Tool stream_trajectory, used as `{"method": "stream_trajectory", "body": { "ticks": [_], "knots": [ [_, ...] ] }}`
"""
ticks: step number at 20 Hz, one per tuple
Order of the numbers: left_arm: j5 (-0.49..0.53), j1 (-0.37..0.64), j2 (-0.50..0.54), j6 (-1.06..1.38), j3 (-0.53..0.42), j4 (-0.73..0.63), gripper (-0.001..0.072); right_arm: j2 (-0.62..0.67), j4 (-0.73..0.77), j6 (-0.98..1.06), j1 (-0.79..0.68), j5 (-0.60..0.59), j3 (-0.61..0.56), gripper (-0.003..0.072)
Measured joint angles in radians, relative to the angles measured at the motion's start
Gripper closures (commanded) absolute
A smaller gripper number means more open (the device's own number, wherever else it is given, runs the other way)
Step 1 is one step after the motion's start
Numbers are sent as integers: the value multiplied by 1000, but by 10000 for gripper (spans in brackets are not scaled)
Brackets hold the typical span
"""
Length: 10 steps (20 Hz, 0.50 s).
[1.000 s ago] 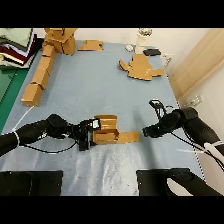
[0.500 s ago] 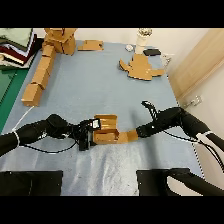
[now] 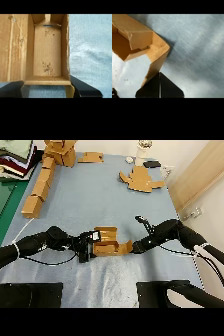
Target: Fold the box.
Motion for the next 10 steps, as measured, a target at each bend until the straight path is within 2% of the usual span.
{"method": "stream_trajectory", "body": {
  "ticks": [6,7,8,9,10],
  "knots": [
    [0,0,0,0,0,0,250,0,43,3,58,54,39,667],
    [0,0,0,0,0,0,250,2,46,15,65,55,45,553],
    [0,0,0,0,0,0,250,3,48,21,69,53,48,395],
    [0,0,0,0,0,0,250,5,48,27,73,48,51,344],
    [0,0,0,0,0,0,250,5,50,35,77,38,53,344]
  ]
}}
